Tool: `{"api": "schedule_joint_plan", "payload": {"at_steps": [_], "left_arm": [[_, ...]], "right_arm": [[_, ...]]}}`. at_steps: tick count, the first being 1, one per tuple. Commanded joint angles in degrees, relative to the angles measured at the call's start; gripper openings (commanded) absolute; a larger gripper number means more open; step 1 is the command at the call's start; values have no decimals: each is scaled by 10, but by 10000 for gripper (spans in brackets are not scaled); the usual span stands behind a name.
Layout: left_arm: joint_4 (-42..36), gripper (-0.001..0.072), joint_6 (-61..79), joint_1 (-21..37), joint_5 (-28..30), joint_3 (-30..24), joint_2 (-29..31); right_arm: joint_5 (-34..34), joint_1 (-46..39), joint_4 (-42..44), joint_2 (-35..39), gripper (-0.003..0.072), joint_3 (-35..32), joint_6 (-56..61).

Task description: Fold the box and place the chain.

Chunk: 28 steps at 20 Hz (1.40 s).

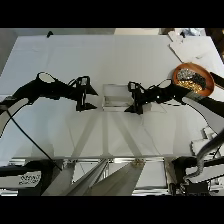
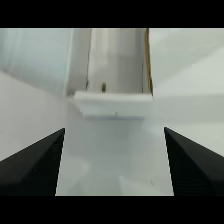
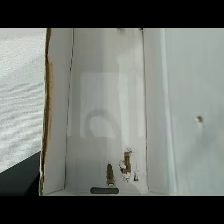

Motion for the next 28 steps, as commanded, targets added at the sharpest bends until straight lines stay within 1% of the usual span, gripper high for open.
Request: {"api": "schedule_joint_plan", "payload": {"at_steps": [1, 4, 7, 11, 14, 17, 19, 22, 26, 28], "left_arm": [[-122, 697, 129, 5, -21, -1, -60], [-103, 697, 128, 5, -21, -1, -76], [-102, 697, 128, 5, -22, 2, -81], [-101, 697, 112, 2, -24, 23, -82], [-73, 697, 85, -9, -25, 45, -91], [-45, 696, 83, -25, -25, 48, -97], [-46, 696, 83, -33, -24, 48, -98], [-47, 695, 35, -45, 6, 48, -103], [-40, 694, -17, -60, 29, 73, -117], [-4, 694, -51, -75, 38, 86, -125]], "right_arm": [[0, 0, 0, 0, 506, 0, 0], [0, 0, 0, 0, 506, 0, 0], [0, 0, 0, 0, 506, 0, 0], [0, 0, 0, 0, 506, 0, 0], [0, 0, 0, 0, 506, 0, 0], [0, 0, 0, 0, 506, 0, 0], [0, 0, 0, 0, 506, 0, 0], [0, 0, 0, 0, 506, 0, 0], [0, 0, 0, 0, 506, 0, 0], [0, 0, 0, 0, 506, 0, 0]]}}
